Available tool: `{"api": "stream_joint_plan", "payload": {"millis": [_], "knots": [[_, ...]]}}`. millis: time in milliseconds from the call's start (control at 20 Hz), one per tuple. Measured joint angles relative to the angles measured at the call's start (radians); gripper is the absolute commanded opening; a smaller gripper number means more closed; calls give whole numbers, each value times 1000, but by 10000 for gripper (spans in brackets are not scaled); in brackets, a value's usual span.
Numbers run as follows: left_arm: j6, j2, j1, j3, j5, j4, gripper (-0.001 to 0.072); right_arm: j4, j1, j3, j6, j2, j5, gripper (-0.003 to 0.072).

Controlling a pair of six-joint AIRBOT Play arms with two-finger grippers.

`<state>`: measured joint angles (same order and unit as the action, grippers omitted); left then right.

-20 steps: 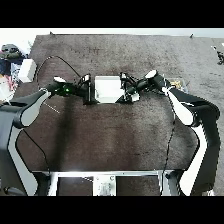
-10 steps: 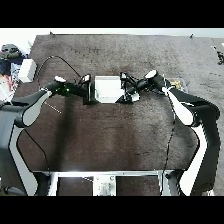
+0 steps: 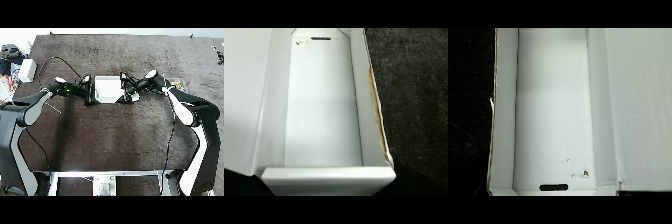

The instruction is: Fold the box and place the chain.

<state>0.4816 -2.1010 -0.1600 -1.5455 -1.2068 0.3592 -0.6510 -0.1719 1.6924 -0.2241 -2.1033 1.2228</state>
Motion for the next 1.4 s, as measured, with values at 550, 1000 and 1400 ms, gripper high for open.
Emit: {"api": "stream_joint_plan", "payload": {"millis": [550, 1000, 1400], "knots": [[-3, -2, -13, -1, 22, 2, 702, 0, 0, 0, 0, 0, 0, 411], [-10, -2, -14, -1, 33, 6, 163, 0, 0, 0, 0, 0, 0, 411], [-10, -2, -15, -1, 42, 6, 163, 0, 0, 0, 0, 0, 0, 411]]}}
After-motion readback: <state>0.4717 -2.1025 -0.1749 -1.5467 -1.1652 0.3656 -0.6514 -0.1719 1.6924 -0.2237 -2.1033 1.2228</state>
